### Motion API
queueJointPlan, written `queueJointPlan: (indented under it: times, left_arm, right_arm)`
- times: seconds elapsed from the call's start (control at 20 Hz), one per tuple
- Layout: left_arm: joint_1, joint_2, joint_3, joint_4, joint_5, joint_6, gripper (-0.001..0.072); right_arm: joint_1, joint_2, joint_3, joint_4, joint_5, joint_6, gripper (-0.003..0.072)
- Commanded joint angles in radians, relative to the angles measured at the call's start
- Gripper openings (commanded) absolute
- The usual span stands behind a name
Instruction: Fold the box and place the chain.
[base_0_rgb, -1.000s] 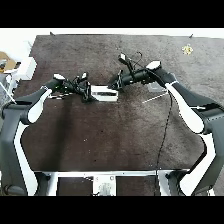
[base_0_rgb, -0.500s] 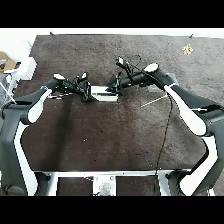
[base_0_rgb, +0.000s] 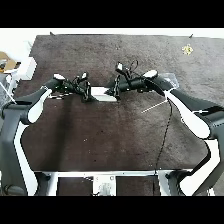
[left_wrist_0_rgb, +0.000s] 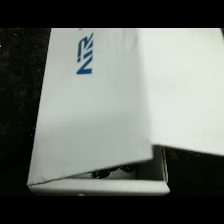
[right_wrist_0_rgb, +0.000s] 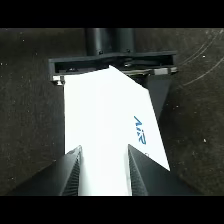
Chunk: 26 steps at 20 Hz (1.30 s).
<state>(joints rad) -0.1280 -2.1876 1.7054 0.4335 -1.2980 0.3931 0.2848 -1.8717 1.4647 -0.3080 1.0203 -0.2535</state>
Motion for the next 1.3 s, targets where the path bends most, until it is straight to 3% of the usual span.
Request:
queueJointPlan:
  times: [0.0,0.25,0.5,1.25]
  left_arm:
    - [0.000,0.000,0.000,0.000,0.000,0.000,0.0272]
    - [0.000,0.000,0.000,0.000,0.000,0.000,0.0272]
    - [0.000,0.000,0.000,0.000,0.000,0.000,0.0272]
    - [0.000,0.000,0.000,0.000,0.000,0.000,0.0272]
  right_arm:
    - [0.009,-0.013,-0.004,-0.013,-0.026,-0.024,0.0336]
    - [0.009,-0.013,-0.002,-0.013,-0.116,-0.076,0.0335]
    - [0.009,-0.013,0.066,-0.009,-0.103,-0.057,0.0333]
    - [0.010,-0.040,0.067,-0.090,-0.093,-0.004,0.0313]
